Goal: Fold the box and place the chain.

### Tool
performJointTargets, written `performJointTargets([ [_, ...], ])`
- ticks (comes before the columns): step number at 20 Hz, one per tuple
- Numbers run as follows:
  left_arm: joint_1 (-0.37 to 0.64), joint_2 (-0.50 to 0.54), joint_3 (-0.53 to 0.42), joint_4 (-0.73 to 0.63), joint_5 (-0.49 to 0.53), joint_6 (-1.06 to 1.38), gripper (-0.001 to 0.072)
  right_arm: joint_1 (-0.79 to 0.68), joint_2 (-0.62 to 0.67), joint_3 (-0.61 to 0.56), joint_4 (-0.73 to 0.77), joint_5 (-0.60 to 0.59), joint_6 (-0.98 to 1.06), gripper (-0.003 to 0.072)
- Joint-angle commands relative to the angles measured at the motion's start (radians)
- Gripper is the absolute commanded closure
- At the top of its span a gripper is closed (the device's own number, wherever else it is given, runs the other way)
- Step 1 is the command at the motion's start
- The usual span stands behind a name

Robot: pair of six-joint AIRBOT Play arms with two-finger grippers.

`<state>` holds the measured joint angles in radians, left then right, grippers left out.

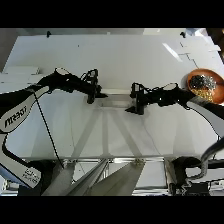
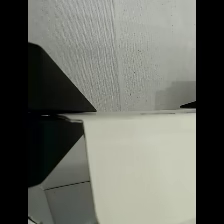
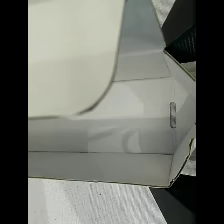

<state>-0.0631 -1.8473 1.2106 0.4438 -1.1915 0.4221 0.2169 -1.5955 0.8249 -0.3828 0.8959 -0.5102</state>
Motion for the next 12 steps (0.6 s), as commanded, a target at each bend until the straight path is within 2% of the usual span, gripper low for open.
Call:
performJointTargets([
  [1,0.0,-0.001,0.0,-0.001,0.002,-0.001,0.07,-0.001,-0.005,0.001,0.006,-0.004,0.005,0.0001],
  [12,0.0,-0.001,0.0,-0.001,0.002,-0.001,0.07,0.013,-0.022,0.008,0.037,-0.015,-0.019,0.0001],
])
